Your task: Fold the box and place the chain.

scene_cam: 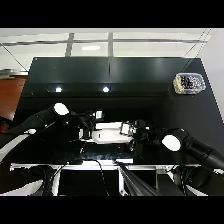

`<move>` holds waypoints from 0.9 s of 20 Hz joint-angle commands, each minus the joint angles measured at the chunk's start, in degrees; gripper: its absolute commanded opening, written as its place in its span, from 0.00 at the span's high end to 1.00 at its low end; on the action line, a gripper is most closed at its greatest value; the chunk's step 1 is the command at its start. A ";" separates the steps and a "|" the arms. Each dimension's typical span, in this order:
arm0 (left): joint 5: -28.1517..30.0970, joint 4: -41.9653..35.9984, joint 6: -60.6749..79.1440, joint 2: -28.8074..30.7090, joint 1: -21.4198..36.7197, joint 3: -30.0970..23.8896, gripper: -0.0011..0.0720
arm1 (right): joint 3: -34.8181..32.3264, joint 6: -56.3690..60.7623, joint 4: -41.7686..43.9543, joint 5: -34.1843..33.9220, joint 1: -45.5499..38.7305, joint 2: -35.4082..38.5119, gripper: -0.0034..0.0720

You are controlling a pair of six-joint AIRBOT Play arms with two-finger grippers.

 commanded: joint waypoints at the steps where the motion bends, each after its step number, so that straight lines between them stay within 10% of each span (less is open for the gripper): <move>1: 0.04 0.00 0.09 -0.02 -0.02 0.04 0.94 | 0.07 1.22 -2.40 -2.69 -0.68 1.09 0.03; 12: 0.04 0.00 0.07 -0.02 -0.02 0.04 0.94 | 0.04 1.81 -0.72 -4.83 -3.06 1.01 0.03; 18: 0.09 0.00 -0.02 -0.02 -0.02 0.04 0.94 | 0.07 -18.47 13.84 0.09 -7.23 -0.98 0.03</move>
